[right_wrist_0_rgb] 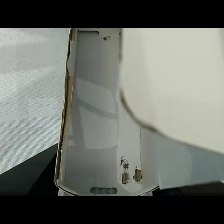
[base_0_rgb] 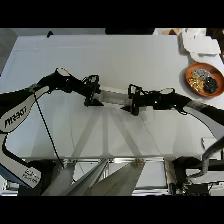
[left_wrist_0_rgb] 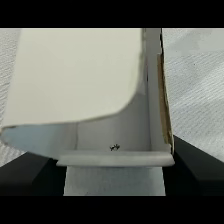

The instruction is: Fold the box and place the chain.

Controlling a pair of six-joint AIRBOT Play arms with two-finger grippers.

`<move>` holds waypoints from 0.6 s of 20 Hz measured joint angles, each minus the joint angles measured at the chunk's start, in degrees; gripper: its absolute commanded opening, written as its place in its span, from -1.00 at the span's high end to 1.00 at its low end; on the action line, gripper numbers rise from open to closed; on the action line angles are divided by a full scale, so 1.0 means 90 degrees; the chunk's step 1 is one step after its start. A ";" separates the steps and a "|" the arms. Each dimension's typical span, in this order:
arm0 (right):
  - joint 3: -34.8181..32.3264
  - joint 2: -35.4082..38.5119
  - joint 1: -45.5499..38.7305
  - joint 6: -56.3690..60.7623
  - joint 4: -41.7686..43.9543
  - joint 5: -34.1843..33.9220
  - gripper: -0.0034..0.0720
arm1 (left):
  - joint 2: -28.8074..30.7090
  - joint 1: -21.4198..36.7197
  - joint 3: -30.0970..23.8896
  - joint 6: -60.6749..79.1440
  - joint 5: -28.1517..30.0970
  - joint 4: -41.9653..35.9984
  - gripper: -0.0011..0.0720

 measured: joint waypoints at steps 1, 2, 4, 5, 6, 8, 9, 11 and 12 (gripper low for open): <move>0.0000 0.0000 0.0000 0.0000 0.0000 0.0000 -0.41 | 0.0000 0.0002 0.0000 0.0000 0.0000 0.0000 0.02; 0.0000 0.0000 0.0000 0.0000 0.0000 0.0000 -0.41 | 0.0000 0.0000 0.0000 0.0000 0.0000 0.0000 0.02; 0.0000 0.0000 0.0000 -0.0002 0.0000 0.0000 -0.41 | 0.0000 0.0002 0.0000 0.0000 0.0000 0.0000 0.02; 0.0000 0.0000 0.0000 -0.0002 0.0000 0.0000 -0.41 | 0.0000 0.0002 0.0000 0.0000 0.0000 0.0000 0.02; 0.0000 0.0000 0.0000 -0.0002 0.0000 0.0000 -0.41 | 0.0000 0.0000 0.0000 0.0000 0.0000 0.0000 0.02; 0.0000 0.0000 0.0000 -0.0002 0.0000 0.0000 -0.41 | 0.0000 0.0000 0.0000 -0.0002 0.0000 0.0000 0.02; 0.0000 0.0000 0.0000 -0.0002 0.0000 0.0000 -0.41 | 0.0000 0.0000 0.0000 0.0000 0.0000 0.0000 0.02; 0.0000 0.0000 0.0000 -0.0002 0.0002 0.0007 -0.47 | 0.0000 0.0000 0.0000 -0.0002 0.0000 0.0000 0.02; 0.0000 0.0000 0.0000 -0.0002 0.0002 0.0007 -0.58 | 0.0000 0.0000 0.0000 -0.0002 0.0000 0.0000 0.02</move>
